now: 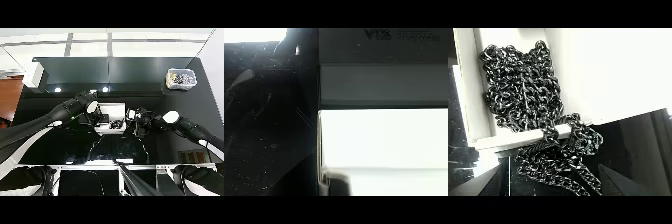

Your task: Fold the box and place the chain.

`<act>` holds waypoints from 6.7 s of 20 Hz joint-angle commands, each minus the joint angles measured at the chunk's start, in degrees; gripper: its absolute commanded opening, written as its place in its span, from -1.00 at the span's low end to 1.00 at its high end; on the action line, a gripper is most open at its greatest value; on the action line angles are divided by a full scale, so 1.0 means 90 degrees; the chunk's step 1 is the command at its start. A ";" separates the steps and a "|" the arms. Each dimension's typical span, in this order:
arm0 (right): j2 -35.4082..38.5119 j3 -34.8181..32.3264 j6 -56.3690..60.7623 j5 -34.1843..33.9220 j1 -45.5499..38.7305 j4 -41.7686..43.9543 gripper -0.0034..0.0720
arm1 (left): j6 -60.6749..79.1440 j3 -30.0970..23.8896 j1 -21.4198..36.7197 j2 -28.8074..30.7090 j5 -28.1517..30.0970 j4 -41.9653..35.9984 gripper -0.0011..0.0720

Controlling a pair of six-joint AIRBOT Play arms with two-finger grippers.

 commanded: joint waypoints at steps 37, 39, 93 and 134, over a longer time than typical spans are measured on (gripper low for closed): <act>0.3774 0.2414 0.8123 0.1984 -0.0624 -0.0442 -0.87 | 0.0000 0.0000 0.0000 0.0002 -0.0019 -0.0002 -0.89; 0.3740 0.2429 0.8123 0.1673 -0.0622 0.0313 -0.87 | 0.0000 0.0000 0.0000 0.0002 -0.0019 -0.0002 -0.89; -0.0826 0.0639 0.0986 0.0039 -0.0192 -0.0639 0.33 | 0.0000 0.0000 0.0000 0.0002 -0.0007 -0.0002 -0.89; 0.2018 0.0916 0.7269 0.2370 -0.1489 0.0000 -0.37 | 0.0029 0.0000 0.0000 -0.0015 0.0032 -0.0002 -0.89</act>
